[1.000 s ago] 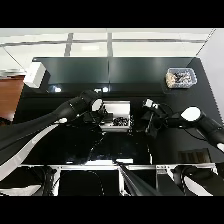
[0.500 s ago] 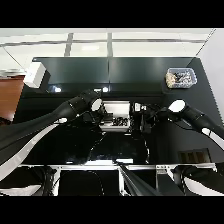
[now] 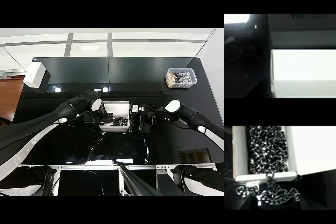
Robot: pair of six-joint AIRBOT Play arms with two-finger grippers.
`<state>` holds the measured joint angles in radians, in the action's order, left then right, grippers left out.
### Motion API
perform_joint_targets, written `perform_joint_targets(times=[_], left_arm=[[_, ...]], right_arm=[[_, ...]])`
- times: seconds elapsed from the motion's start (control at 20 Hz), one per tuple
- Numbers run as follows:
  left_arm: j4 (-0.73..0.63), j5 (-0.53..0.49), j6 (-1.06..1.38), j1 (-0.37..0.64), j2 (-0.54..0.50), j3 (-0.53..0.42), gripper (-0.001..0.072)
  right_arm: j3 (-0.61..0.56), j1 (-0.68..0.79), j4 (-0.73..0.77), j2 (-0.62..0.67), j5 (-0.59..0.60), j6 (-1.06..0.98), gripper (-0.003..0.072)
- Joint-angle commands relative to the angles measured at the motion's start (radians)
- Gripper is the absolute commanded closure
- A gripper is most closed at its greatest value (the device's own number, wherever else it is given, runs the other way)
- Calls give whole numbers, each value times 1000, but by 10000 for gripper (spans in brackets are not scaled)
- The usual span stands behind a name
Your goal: Fold the box and place the chain.
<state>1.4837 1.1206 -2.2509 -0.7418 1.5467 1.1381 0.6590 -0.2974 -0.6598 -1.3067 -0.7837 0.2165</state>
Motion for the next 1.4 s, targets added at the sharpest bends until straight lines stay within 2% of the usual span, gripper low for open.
perform_joint_targets(times=[0.0,0.25,0.6,0.65,0.75,0.8,0.95,1.1,1.2,1.35], left_arm=[[0,3,0,1,0,0,681],[0,8,3,1,0,0,681],[0,7,4,1,0,0,681],[0,7,4,1,0,0,681],[0,7,4,1,0,0,681],[0,7,4,1,0,0,681],[0,6,4,1,0,0,681],[0,7,4,1,0,0,681],[0,6,4,1,0,0,681],[0,8,4,1,0,0,680]], right_arm=[[2,-2,-33,-3,-9,-2,-34],[2,-1,-32,-4,-21,14,-34],[2,-53,-29,-31,59,27,-34],[2,-53,-29,-31,62,26,80],[2,-46,-31,-31,47,-11,522],[2,-41,-32,-31,36,-36,674],[2,-39,-61,-16,32,-137,673],[2,-24,-122,40,77,-364,674],[2,7,-169,111,78,-538,674],[5,45,-150,257,-13,-771,674]])
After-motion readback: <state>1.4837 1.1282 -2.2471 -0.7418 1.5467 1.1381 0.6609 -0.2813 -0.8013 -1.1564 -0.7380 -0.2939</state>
